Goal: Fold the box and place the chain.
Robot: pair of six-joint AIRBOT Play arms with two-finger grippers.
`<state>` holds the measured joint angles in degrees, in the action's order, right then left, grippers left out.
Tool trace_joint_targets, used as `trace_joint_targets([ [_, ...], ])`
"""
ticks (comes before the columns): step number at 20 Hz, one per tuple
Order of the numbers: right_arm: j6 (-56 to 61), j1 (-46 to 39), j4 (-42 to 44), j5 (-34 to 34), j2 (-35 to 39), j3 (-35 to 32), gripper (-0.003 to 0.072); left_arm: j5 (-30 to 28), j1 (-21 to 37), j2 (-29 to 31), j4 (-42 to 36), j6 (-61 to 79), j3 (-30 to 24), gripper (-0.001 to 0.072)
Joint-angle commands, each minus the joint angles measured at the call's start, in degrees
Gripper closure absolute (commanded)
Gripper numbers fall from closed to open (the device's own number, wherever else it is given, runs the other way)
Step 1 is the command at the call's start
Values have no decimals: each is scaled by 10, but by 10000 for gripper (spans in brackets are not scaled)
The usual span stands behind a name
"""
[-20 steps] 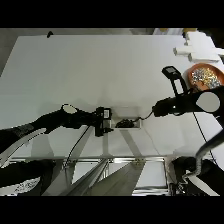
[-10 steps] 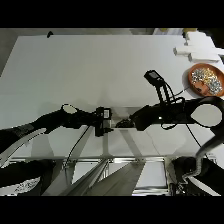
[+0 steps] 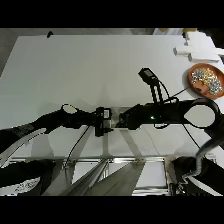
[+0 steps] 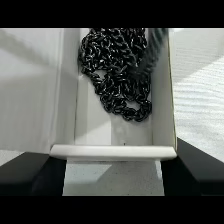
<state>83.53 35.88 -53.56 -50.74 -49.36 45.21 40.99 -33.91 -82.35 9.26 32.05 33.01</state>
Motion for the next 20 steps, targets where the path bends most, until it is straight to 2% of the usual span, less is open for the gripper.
trace_joint_targets([
  [1, 0, 1, -30, 5, -25, 0, 672, 0, 0, 0, 0, 0, 0, 636],
  [2, 0, 1, -37, 4, -32, 0, 669, 0, 0, 0, 0, 0, 0, 636],
  [4, 0, 1, -43, 5, -39, 0, 525, 0, 0, 0, 0, 0, 0, 636],
  [5, 0, 0, -46, 7, -40, 0, 498, 0, 0, 0, 0, 0, 0, 636],
  [7, -1, -6, -56, 12, -40, 4, 498, 0, 0, 0, 0, 0, 0, 636],
  [10, -15, -58, -68, -2, -40, 36, 505, 0, 0, 0, 0, 0, 0, 636],
  [11, -20, -83, -70, -6, -40, 49, 537, 0, 0, 0, 0, 0, 0, 636],
  [12, -30, -110, -75, -7, -40, 60, 635, 0, 0, 0, 0, 0, 0, 636],
  [13, -37, -138, -86, -6, -40, 70, 672, 0, 0, 0, 0, 0, 0, 636],
  [16, -24, -213, -166, -9, -50, 73, 673, 0, 0, 0, 0, 0, 0, 636],
  [20, 22, -270, -320, -74, -123, 72, 673, 0, 0, 0, 0, 0, 0, 636],
])
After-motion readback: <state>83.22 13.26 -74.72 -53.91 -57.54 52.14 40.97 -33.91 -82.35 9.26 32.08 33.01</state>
